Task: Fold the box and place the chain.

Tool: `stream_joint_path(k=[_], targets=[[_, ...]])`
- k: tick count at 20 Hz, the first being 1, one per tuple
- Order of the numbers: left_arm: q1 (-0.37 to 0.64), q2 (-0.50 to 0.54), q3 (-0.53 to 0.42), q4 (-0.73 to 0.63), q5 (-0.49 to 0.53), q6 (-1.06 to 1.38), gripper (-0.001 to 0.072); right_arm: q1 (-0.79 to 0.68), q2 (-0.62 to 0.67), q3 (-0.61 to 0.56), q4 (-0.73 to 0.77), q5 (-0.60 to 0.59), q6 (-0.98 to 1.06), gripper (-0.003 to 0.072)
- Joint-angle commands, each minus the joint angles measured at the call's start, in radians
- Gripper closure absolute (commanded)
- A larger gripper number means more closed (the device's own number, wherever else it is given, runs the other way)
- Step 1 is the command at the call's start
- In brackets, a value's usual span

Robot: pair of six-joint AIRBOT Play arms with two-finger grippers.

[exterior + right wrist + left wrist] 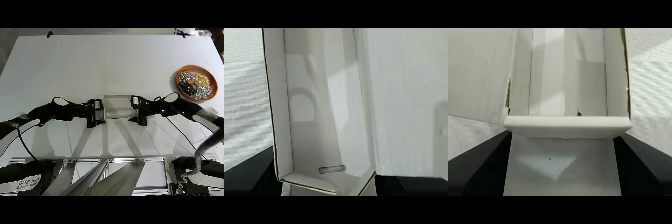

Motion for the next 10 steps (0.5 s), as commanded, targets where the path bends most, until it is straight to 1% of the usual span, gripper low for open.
stream_joint_path(k=[1, 6, 10], targets=[[-0.015, -0.004, 0.002, -0.011, 0.014, 0.003, 0.0012, 0.001, 0.001, 0.0, -0.001, 0.002, -0.001, 0.0372], [-0.057, -0.005, 0.005, -0.061, 0.016, 0.003, 0.0012, 0.001, 0.001, 0.0, -0.001, 0.002, -0.001, 0.0372], [-0.061, -0.006, 0.006, -0.066, 0.02, 0.003, 0.0015, 0.001, 0.001, 0.0, -0.001, 0.002, -0.001, 0.0372]])
